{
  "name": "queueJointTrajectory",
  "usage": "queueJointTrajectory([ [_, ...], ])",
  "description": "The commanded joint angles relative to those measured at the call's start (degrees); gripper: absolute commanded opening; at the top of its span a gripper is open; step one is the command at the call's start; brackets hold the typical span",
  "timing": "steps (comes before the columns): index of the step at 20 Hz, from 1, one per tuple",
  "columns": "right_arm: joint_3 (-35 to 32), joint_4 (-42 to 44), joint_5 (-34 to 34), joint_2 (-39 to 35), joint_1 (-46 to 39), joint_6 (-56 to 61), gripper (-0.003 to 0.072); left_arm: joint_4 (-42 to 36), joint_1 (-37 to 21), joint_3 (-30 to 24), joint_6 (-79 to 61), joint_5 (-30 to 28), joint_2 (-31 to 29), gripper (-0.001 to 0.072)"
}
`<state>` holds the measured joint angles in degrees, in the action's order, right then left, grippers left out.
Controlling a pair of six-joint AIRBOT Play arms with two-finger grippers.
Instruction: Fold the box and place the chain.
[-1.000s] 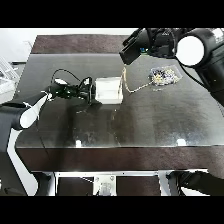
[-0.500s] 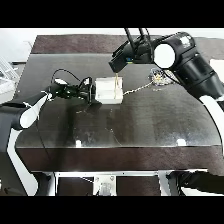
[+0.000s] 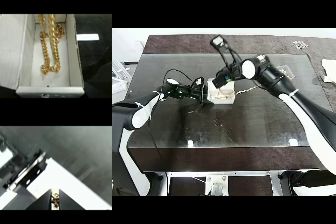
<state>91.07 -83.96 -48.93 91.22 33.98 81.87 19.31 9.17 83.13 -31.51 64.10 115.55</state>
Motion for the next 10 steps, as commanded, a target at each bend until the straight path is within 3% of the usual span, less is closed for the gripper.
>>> queueJointTrajectory([
  [1, -2.9, 1.4, 0.0, 2.1, 0.0, -0.5, 0.0009, 0.0, 0.0, 0.0, 0.0, 0.0, 0.0, 0.0528],
  [2, -3.4, 1.3, 0.0, 2.1, -0.2, -1.1, 0.0054, 0.0, 0.0, 0.0, 0.0, 0.0, 0.0, 0.0528],
  [4, -3.3, 0.7, -0.2, 1.9, -0.6, -1.1, 0.0497, 0.0, 0.0, 0.0, 0.0, 0.0, 0.0, 0.0528],
  [5, -3.3, 0.4, -0.2, 1.5, -1.0, -1.1, 0.0541, 0.0, 0.0, 0.0, 0.0, 0.0, 0.0, 0.0528],
  [10, -3.5, 0.1, -2.8, -2.6, -6.0, 1.0, 0.0541, 0.0, 0.0, 0.0, 0.0, -0.1, 0.0, 0.0528],
])
